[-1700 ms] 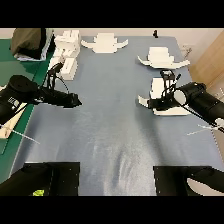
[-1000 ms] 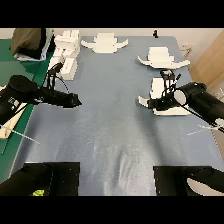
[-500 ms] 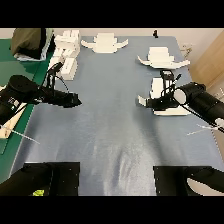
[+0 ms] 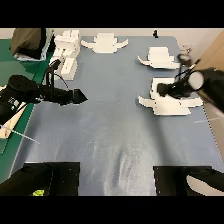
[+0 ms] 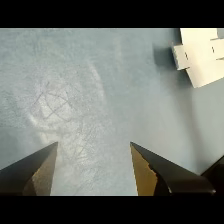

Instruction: Fold the box.

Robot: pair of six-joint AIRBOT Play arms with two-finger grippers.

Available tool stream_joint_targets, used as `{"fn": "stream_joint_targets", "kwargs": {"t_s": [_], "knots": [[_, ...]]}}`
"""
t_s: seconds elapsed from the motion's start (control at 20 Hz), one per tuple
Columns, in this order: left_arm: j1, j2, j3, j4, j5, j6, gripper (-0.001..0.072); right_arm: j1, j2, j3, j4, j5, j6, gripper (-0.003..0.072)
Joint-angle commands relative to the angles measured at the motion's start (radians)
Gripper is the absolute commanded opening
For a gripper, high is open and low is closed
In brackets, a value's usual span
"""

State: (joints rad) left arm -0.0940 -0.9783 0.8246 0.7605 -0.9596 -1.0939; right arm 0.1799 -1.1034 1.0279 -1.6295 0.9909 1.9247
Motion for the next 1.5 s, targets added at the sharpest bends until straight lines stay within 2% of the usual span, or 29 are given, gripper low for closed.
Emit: {"fn": "stream_joint_targets", "kwargs": {"t_s": [0.0, 0.1, 0.2, 0.4, 0.7, 0.85, 1.15, 1.45], "knots": [[0.0, -0.001, 0.001, -0.014, 0.037, -0.004, 0.0665, -0.29, -0.006, 0.161, -0.079, 0.144, -0.103, 0.0455], [0.0, -0.001, 0.001, -0.031, 0.058, -0.034, 0.0666, -0.49, -0.055, 0.208, -0.023, 0.148, -0.193, 0.0461], [0.001, -0.001, 0.001, -0.032, 0.062, -0.052, 0.0665, -0.653, -0.138, 0.224, 0.103, 0.164, -0.318, 0.0461], [0.001, -0.001, 0.001, -0.032, 0.058, -0.06, 0.0665, -0.809, -0.333, 0.269, 0.385, 0.232, -0.598, 0.0461], [0.001, -0.001, 0.001, -0.031, 0.068, -0.078, 0.0665, -0.84, -0.585, 0.476, 0.491, 0.443, -0.669, 0.0461], [0.001, -0.001, 0.001, -0.031, 0.07, -0.078, 0.0665, -0.839, -0.626, 0.513, 0.583, 0.443, -0.711, 0.0461], [0.001, -0.022, 0.001, -0.028, 0.067, -0.079, 0.0666, -0.839, -0.636, 0.513, 0.465, 0.414, -0.714, 0.0461], [0.001, -0.074, 0.001, -0.029, 0.045, -0.111, 0.0666, -0.838, -0.668, 0.512, 0.477, 0.422, -0.763, 0.0459]]}}
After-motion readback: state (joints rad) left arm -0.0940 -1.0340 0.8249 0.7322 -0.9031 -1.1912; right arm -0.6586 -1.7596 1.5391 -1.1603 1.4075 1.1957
